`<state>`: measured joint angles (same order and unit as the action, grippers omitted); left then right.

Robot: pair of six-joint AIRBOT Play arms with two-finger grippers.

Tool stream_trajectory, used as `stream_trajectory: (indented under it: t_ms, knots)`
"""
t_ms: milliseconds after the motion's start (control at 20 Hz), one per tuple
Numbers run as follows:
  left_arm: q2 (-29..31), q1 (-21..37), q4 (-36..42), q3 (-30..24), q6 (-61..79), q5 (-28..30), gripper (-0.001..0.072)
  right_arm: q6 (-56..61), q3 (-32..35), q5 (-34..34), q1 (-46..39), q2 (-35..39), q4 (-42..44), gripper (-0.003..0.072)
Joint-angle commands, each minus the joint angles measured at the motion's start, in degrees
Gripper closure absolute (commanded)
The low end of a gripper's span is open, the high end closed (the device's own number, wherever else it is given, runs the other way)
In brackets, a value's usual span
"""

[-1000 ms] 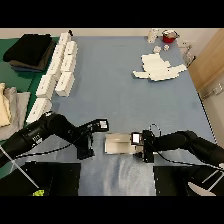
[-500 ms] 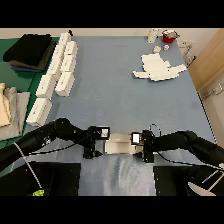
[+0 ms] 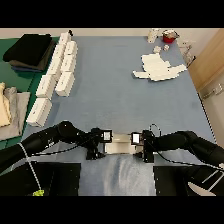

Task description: Fold the box.

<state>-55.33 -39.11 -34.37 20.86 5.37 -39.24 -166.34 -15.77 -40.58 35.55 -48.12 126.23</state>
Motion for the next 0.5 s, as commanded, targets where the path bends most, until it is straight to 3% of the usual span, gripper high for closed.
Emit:
stream_trajectory:
  t_ms: [0,450]
  knots:
    - [-0.1,-0.2,1.3,-0.6,0.3,0.4,0.0018,0.0,0.0,0.0,0.0,0.0,0.0,0.0252]
    - [-0.1,-3.4,4.2,-2.3,0.3,6.4,0.0017,0.0,0.0,0.0,0.0,0.0,0.0,0.0252]
